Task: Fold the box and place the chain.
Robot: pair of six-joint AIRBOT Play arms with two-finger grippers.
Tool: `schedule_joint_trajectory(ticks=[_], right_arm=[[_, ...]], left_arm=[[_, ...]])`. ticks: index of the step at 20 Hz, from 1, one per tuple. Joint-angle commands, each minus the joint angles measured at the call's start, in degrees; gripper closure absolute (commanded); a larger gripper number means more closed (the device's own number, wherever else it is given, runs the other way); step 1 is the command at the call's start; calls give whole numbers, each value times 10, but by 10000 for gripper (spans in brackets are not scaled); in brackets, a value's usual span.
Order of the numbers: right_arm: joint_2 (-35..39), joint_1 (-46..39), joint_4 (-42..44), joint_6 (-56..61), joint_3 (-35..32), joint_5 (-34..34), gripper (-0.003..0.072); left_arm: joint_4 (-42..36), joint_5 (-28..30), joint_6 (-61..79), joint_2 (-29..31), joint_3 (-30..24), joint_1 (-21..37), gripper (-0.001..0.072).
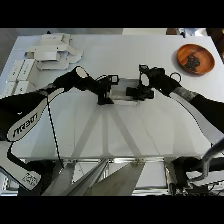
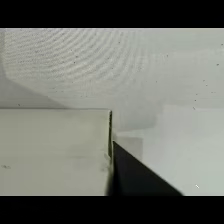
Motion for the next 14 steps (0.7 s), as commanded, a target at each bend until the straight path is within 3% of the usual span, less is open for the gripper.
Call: schedule_joint_trajectory(ticks=[1, 8, 14], right_arm=[[1, 0, 1, 17, 1, 9, 295], [37, 0, -17, 9, 2, 12, 273], [115, 0, -178, -13, 2, 87, 273]], left_arm=[[1, -2, 0, 0, 0, 0, 126], [1, -2, 0, 0, 0, 0, 126], [1, -2, 0, 0, 0, 0, 126]])
